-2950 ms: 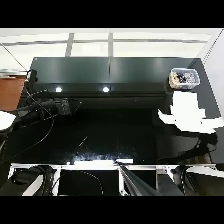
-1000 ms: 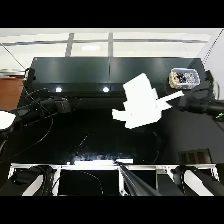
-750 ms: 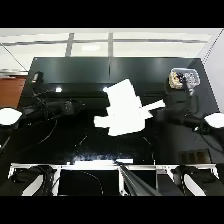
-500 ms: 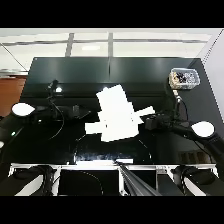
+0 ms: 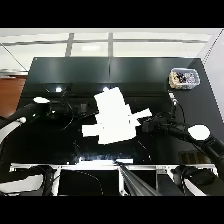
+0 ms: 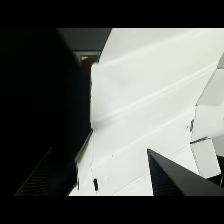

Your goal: Fold the box and place the chain.

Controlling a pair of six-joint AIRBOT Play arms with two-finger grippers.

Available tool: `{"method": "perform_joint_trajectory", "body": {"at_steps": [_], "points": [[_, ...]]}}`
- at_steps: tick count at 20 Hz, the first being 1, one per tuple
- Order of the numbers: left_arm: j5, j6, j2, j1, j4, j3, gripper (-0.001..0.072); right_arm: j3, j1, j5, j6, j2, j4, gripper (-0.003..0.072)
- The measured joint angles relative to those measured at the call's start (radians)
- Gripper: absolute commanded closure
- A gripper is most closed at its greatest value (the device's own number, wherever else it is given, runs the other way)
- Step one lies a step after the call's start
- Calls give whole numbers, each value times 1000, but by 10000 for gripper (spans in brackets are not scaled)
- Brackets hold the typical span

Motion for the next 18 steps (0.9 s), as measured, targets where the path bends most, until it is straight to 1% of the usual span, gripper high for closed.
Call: {"method": "perform_joint_trajectory", "body": {"at_steps": [2, 6, 9, 11, 13, 14, 15, 16, 18], "points": [[-51, 31, -64, -3, -12, 56, 12, 0, 2, 8, 3, 0, 0, 636], [-210, 87, -190, -16, -15, 148, 12, 0, 2, 16, 6, 0, -1, 636], [-315, 147, -253, -29, -16, 184, 16, 0, 2, 18, 8, 0, -1, 636], [-369, 198, -273, -39, -14, 195, 54, 0, 2, 18, 11, 0, -2, 636], [-405, 250, -283, -44, -13, 201, 225, 0, 2, 18, 12, 0, -2, 636], [-415, 272, -286, -45, -8, 203, 266, 0, 2, 18, 14, 0, -2, 636], [-427, 289, -288, -43, -3, 205, 337, 0, 2, 18, 14, 0, -2, 635], [-435, 303, -290, -41, 4, 207, 382, 0, 2, 18, 14, 0, -2, 635], [-460, 323, -291, -37, 23, 209, 382, 0, 2, 18, 16, 0, -2, 636]]}}
